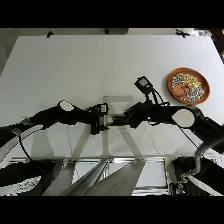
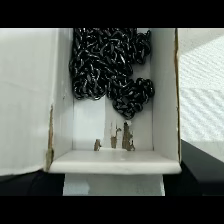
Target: Fold the box and place the chain.
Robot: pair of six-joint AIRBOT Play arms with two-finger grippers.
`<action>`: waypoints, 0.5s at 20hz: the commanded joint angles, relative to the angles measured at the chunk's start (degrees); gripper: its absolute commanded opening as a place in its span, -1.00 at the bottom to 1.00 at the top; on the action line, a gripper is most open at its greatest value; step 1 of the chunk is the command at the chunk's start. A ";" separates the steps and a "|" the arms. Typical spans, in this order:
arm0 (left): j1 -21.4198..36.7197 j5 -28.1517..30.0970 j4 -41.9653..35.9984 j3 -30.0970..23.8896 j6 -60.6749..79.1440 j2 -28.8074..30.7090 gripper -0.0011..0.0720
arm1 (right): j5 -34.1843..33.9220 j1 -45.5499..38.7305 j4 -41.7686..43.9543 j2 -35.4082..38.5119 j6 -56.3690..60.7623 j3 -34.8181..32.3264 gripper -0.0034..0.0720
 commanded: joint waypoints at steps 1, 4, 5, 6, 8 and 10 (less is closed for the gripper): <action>0.00 -0.02 0.02 -0.02 0.02 0.04 -0.40 | 12.44 -4.85 -1.05 2.03 -31.32 -0.02 -0.48; 0.00 -0.02 0.02 -0.02 0.02 0.04 -0.40 | 14.56 -8.98 -3.15 1.95 -43.50 -0.68 -0.43; 0.00 -0.02 0.02 -0.02 0.00 0.04 -0.40 | 14.29 -10.10 -3.06 1.86 -46.18 -1.31 -0.40; 0.00 -0.02 0.02 -0.02 0.02 0.04 -0.40 | 14.05 -10.99 -3.02 1.49 -49.29 -2.19 -0.21; 0.00 -0.02 0.02 -0.02 0.02 0.04 -0.40 | 13.79 -12.26 -3.04 -1.27 -54.73 -3.63 -0.11; 0.00 -0.04 0.02 -0.02 0.02 0.04 -0.40 | 10.91 -12.68 -2.86 -5.42 -57.16 -4.02 -0.11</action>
